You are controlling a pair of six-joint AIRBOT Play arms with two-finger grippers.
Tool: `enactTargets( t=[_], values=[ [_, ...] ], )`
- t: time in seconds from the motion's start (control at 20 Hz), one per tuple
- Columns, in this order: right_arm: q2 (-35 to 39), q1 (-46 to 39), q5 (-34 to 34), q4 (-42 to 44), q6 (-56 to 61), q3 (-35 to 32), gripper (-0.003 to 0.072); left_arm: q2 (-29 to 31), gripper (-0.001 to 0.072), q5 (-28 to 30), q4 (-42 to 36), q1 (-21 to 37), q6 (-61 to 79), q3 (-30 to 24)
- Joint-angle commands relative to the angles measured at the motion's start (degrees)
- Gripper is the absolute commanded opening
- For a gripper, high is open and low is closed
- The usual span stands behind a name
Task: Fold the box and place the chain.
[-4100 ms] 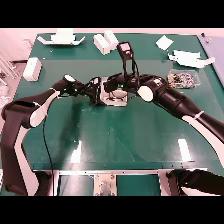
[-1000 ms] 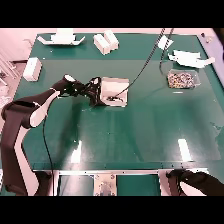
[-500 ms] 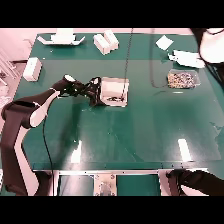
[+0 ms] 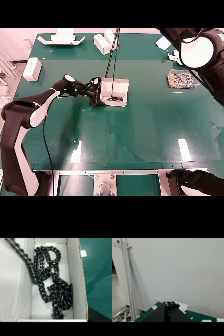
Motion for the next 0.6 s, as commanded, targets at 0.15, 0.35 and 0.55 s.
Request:
enactTargets(
  t=[0.15,0.35,0.55],
  values=[
    [0.0,-1.3,-0.7,-8.6,0.4,1.6,0.0014,0.0,0.0396,0.0,0.0,0.1,0.0,0.1],
    [0.0,-3.4,-0.7,-9.5,-2.3,6.6,0.0014,0.0,0.0397,0.0,0.0,0.1,0.0,0.1],
    [0.0,-3.5,-2.8,-9.5,-4.4,11.1,0.0014,0.0,0.0396,0.0,0.0,0.0,0.0,0.1]
  ],
)
